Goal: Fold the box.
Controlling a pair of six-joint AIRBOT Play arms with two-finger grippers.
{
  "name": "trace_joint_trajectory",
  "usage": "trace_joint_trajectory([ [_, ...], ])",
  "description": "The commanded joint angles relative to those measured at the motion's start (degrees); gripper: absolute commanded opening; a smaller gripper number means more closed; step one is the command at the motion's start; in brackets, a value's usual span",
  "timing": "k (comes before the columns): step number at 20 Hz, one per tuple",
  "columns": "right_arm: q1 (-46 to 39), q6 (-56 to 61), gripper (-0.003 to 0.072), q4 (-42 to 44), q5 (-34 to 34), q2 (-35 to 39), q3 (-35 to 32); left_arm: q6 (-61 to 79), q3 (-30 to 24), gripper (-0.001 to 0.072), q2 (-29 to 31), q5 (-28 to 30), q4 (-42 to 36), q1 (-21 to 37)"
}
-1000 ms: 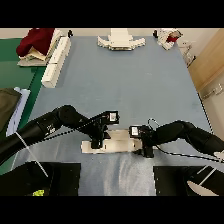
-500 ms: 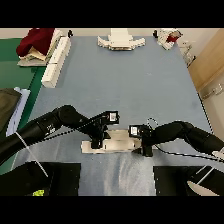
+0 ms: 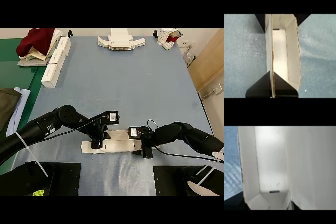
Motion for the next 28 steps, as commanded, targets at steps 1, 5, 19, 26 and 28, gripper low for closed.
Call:
trace_joint_trajectory([
  [1, 0.7, 0.0, 0.0693, -0.2, 0.8, 0.0, -0.1, 0.0, 0.0, 0.0014, 0.0, 0.0, 0.0, 0.0],
  [5, 0.7, 0.0, 0.0693, -0.3, 1.0, 0.0, -0.1, 0.0, 0.0, 0.0014, 0.0, 0.0, 0.0, 0.0],
  [19, 0.3, 0.2, 0.0529, -0.3, 0.8, 0.6, -1.0, 0.0, 0.0, 0.0014, 0.0, 0.0, 0.0, 0.0],
  [26, 0.4, 0.2, 0.0529, -0.4, 0.8, 0.7, -1.0, 0.0, 0.0, 0.0013, 0.0, 0.0, 0.0, 0.0],
  [28, 0.4, 0.2, 0.0530, -0.4, 0.8, 0.7, -0.9, 0.0, 0.0, 0.0014, 0.0, 0.0, 0.0, 0.0],
])
